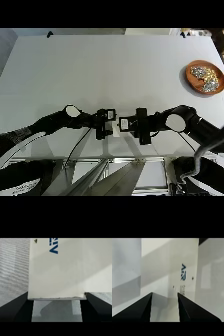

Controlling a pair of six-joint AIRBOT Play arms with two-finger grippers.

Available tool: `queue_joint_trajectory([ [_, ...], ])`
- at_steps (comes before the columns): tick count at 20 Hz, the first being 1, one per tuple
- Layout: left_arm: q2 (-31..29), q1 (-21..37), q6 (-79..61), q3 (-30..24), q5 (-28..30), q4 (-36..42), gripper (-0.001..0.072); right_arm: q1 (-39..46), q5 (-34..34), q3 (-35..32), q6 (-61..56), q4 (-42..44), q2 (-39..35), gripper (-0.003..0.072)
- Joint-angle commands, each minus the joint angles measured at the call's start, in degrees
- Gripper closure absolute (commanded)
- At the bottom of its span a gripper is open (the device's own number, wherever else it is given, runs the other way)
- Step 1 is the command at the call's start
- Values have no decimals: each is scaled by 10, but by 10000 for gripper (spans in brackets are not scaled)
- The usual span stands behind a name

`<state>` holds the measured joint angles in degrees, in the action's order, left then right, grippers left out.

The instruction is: Fold the box and place the chain.

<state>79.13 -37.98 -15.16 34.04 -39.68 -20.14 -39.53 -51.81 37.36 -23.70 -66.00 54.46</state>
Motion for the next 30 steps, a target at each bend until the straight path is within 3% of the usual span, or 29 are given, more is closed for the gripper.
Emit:
queue_joint_trajectory([
  [1,0,0,0,0,0,0,397,-22,45,-1,6,2,4,321],
  [6,0,0,0,0,0,0,397,-47,37,-1,7,0,12,317],
  [7,0,0,0,0,0,0,397,-49,48,-1,6,-6,14,284],
  [10,0,0,0,0,0,0,397,-49,60,-1,-42,-65,20,276],
  [12,0,0,0,0,0,0,397,-49,55,-1,-54,-75,23,310],
  [13,0,0,0,0,0,0,397,-49,56,-1,-54,-73,23,384],
  [14,0,0,0,0,0,0,397,-49,56,-1,-54,-73,23,406],
  [19,0,0,0,0,0,0,397,-49,56,-1,-54,-73,23,445],
  [25,0,0,0,0,0,0,397,-49,56,-1,-54,-74,18,577],
  [28,0,0,0,0,0,0,397,-49,56,-1,-54,-75,8,582],
  [30,0,0,0,0,0,0,397,-49,56,-1,-54,-75,7,628],
])
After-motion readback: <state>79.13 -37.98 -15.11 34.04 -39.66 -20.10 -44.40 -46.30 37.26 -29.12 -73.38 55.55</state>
